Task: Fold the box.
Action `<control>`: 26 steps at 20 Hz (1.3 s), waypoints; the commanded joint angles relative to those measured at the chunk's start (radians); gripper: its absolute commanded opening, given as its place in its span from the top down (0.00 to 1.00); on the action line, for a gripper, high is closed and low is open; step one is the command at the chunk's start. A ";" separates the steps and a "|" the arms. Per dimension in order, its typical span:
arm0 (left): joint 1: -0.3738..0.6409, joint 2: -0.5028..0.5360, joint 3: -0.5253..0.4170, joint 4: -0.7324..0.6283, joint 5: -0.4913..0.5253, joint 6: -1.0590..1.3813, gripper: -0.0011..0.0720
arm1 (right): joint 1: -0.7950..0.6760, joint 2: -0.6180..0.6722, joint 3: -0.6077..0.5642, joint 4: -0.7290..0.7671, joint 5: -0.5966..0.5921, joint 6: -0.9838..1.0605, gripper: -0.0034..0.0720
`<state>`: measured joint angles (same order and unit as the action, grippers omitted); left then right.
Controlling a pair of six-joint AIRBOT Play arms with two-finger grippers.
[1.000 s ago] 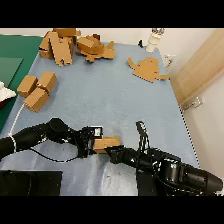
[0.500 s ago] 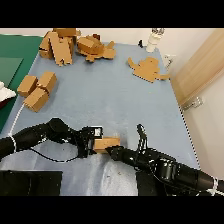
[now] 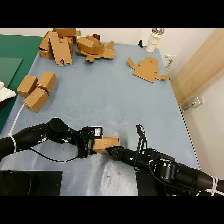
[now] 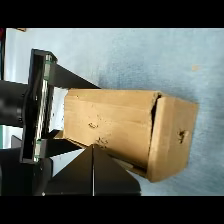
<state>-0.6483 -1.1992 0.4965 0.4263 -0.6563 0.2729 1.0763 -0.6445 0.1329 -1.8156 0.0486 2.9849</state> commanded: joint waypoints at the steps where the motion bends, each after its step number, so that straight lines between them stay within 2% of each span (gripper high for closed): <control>1: 0.000 0.000 0.001 0.001 0.000 0.002 0.38 | -0.003 0.100 0.001 -0.032 0.031 0.015 0.95; 4: 0.000 0.000 0.001 0.000 0.002 0.002 0.38 | -0.052 0.285 0.001 -0.083 0.240 0.015 0.95; 7: 0.000 0.001 0.001 -0.009 0.001 -0.012 0.38 | -0.150 0.496 0.001 -0.167 0.397 0.016 0.95; 10: 0.007 0.017 0.015 -0.028 0.004 -0.177 0.38 | -0.243 0.661 0.001 -0.185 0.570 0.016 0.95; 13: 0.024 0.068 0.045 -0.021 0.039 -0.385 0.38 | -0.278 0.748 0.001 -0.185 0.633 0.002 0.95; 16: 0.080 0.130 0.082 -0.002 0.132 -0.549 0.38 | -0.278 0.756 0.001 -0.185 0.635 -0.010 0.95; 19: 0.212 0.172 0.148 0.142 0.205 -0.718 0.38 | -0.278 0.756 0.001 -0.185 0.637 -0.020 0.95; 23: 0.507 0.150 0.312 0.487 0.164 -1.004 0.38 | -0.278 0.756 0.001 -0.185 0.637 -0.020 0.95; 26: 0.742 0.093 0.438 0.600 0.121 -1.085 0.38 | -0.279 0.756 0.001 -0.185 0.644 -0.020 0.95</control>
<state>-0.0998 -1.0721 0.8295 0.8589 -0.5064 -0.6659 0.7979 0.1101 0.1329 -2.0010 0.6834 2.9829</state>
